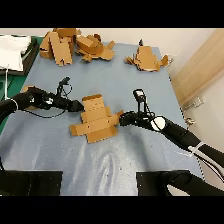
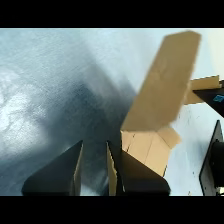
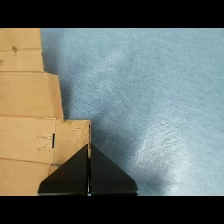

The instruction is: Fold the box.

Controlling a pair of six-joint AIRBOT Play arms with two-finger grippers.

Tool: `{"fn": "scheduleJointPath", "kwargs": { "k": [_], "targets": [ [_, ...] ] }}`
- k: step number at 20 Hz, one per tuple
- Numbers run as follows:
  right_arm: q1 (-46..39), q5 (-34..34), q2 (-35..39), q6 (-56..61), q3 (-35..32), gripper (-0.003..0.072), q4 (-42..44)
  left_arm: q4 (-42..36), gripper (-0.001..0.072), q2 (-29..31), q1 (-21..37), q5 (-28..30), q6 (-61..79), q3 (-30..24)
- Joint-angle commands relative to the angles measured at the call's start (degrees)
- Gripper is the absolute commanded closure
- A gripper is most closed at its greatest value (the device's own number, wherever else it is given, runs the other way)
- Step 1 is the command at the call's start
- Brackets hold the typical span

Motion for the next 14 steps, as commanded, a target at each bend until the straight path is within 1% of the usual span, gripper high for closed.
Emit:
{"fn": "scheduleJointPath", "kwargs": {
  "k": [1, 3, 6, 11, 14],
  "targets": [
    [0.07, 0.04, -0.02, 0.0, -0.02, 0.0685, 0.0, 2.25, 0.0465, -0.02, 1.05, 0.15, -0.92, 0.04],
    [0.04, 0.04, -0.02, 0.0, -0.02, 0.0685, 0.0, 2.21, 0.0465, -0.02, 1.07, 0.81, -0.92, 0.04],
    [0.07, 0.04, -0.02, 0.0, -0.02, 0.0686, 0.0, 2.25, 0.0466, -0.02, 1.22, 3.34, -2.43, 0.04],
    [0.07, 0.04, -0.02, 0.0, -0.02, 0.0686, 0.0, 2.25, 0.0465, -0.02, 1.22, 4.55, -4.52, 0.04],
    [0.07, 0.04, -0.02, 0.0, -0.02, 0.0685, 0.02, 2.25, 0.0465, -0.02, 1.18, 3.69, -4.48, 0.04]
  ]
}}
